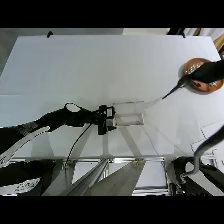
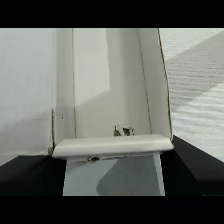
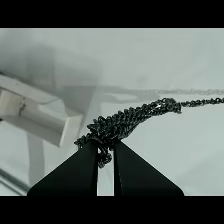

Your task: Fold the box and place the chain.

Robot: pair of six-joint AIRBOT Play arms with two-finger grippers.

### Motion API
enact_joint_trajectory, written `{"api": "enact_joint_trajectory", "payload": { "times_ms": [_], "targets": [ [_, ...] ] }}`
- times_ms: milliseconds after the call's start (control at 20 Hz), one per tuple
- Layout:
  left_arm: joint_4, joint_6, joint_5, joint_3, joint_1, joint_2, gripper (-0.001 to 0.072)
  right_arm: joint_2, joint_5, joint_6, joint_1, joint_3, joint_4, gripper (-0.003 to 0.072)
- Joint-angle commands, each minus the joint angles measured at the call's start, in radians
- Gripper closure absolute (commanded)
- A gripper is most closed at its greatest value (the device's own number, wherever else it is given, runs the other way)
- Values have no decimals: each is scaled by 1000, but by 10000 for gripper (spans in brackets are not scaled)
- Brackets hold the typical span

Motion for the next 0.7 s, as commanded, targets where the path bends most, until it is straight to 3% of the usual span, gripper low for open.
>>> {"api": "enact_joint_trajectory", "payload": {
  "times_ms": [0,450,650],
  "targets": [
    [0,0,0,1,0,1,456,37,28,0,108,-101,-7,675],
    [0,0,0,1,0,1,456,74,-130,0,280,-351,-6,675],
    [0,0,0,1,0,1,456,74,-260,5,407,-410,-7,675]
  ]
}}
